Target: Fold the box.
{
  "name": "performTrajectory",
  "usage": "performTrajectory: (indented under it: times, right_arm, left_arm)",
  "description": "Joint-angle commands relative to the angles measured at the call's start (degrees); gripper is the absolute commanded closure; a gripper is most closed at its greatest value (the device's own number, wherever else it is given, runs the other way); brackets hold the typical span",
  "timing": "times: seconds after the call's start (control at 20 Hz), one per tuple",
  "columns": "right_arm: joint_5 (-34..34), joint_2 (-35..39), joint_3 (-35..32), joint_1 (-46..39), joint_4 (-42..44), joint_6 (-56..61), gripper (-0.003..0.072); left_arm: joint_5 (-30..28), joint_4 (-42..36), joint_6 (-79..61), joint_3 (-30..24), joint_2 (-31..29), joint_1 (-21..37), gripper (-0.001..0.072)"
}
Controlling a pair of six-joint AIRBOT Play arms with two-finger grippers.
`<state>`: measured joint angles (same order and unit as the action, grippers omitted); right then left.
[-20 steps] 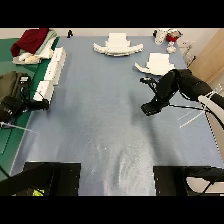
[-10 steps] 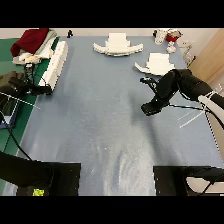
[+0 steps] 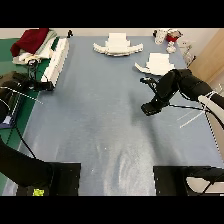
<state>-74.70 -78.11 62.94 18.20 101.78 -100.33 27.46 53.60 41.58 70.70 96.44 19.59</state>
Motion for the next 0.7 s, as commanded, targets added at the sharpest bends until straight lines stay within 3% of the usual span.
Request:
performTrajectory:
  times: [0.0,0.4,0.45,0.5,0.65]
  right_arm:
    - [0.0,0.0,0.1,0.0,0.0,0.0,0.0683]
    - [0.0,0.0,0.1,0.0,0.0,0.0,0.0684]
    - [0.0,0.0,0.1,0.0,0.0,0.0,0.0684]
    - [0.0,0.0,0.1,0.0,0.0,0.0,0.0684]
    - [0.0,0.0,0.1,0.0,0.0,0.0,0.0684]
  left_arm:
    - [-0.4,0.0,0.0,0.4,0.4,0.0,0.0197]
    - [-1.0,0.0,1.7,0.4,0.3,0.1,0.0186]
    - [-0.9,0.0,2.2,0.4,0.3,0.0,0.004]
    - [-0.8,0.0,2.6,0.4,0.3,0.0,0.0011]
    - [-0.9,0.3,2.6,0.4,0.3,0.1,0.0011]
